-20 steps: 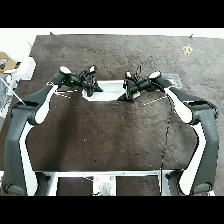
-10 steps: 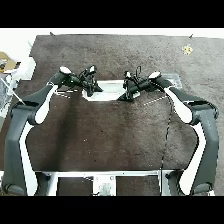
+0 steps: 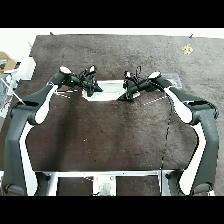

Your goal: Fold the box and place the chain.

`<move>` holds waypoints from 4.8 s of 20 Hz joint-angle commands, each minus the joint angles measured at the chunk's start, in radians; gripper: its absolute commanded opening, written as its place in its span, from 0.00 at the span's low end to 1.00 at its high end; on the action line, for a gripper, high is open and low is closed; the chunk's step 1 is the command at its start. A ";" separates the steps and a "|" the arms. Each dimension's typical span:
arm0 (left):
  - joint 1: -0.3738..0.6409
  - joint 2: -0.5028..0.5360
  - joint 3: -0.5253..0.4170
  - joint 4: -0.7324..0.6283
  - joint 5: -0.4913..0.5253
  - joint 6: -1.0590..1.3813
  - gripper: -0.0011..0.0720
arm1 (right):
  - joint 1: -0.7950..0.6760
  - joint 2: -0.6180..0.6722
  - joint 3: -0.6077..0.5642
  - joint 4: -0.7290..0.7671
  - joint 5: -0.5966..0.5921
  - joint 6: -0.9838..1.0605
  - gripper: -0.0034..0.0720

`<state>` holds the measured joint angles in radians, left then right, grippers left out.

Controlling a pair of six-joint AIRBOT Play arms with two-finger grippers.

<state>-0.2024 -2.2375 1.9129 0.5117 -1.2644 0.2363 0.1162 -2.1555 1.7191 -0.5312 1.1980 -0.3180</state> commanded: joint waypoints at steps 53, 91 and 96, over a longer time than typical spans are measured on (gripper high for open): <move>-0.005 0.055 0.004 0.059 0.198 -0.710 0.03 | -0.001 0.000 0.001 0.000 -0.001 0.000 0.63; -0.051 0.221 -0.146 0.438 0.126 -0.175 1.00 | -0.001 0.000 0.001 0.000 -0.001 0.000 0.63; -0.051 0.221 -0.146 0.423 0.116 -0.175 1.00 | -0.001 0.000 0.001 0.001 -0.001 0.000 0.63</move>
<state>-0.2520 -2.0163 1.7676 0.9398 -1.1412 0.0597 0.1143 -2.1563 1.7195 -0.5312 1.1973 -0.3183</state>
